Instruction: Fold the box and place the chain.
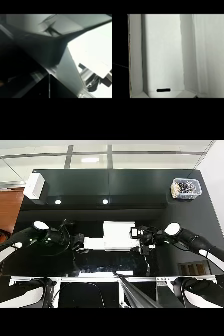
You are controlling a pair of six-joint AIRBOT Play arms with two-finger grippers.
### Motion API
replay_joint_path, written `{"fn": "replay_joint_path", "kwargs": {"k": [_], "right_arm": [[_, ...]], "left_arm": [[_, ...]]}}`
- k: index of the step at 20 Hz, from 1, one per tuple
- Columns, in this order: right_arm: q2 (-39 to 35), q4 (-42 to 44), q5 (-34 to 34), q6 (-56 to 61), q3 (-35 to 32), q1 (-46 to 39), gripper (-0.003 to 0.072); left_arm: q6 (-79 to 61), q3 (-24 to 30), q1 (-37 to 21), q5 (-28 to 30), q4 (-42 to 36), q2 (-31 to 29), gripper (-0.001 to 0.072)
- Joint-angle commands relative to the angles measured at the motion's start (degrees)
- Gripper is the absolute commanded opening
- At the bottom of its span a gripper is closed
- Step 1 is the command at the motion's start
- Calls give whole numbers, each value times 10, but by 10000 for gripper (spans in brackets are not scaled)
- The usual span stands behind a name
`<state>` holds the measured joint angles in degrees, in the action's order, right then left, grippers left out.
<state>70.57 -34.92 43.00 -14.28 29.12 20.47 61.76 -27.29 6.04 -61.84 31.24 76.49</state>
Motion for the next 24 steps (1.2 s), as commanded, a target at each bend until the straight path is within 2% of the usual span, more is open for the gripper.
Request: {"fn": "replay_joint_path", "kwargs": {"k": [1,5,6,7,8,9,14,17,19,20,21,22,24], "right_arm": [[0,0,-3,2,0,1,410],[0,3,-7,4,0,1,410],[0,3,-7,4,0,1,410],[0,3,-7,4,0,1,410],[0,3,-7,4,0,1,410],[0,3,-7,4,0,1,410],[0,3,-7,4,0,1,410],[0,3,-7,4,0,1,410],[0,3,-7,4,0,1,410],[0,3,-7,4,0,1,410],[0,3,-7,4,0,1,410],[0,3,-7,4,0,1,410],[0,3,-7,4,0,1,410]], "left_arm": [[-71,0,16,1,-55,6,29],[-102,0,16,-3,-67,6,41],[-104,0,16,-3,-67,6,178],[-104,0,16,-3,-67,6,428],[-104,-2,16,-7,-67,6,624],[-104,-6,15,-16,-66,6,713],[-94,-53,22,-68,-54,6,707],[-44,-89,45,-80,2,5,694],[-23,-104,65,-80,12,4,690],[-2,-110,74,-79,11,3,659],[17,-117,82,-81,11,2,553],[28,-124,90,-83,11,1,511],[49,-141,104,-84,11,1,512]]}}
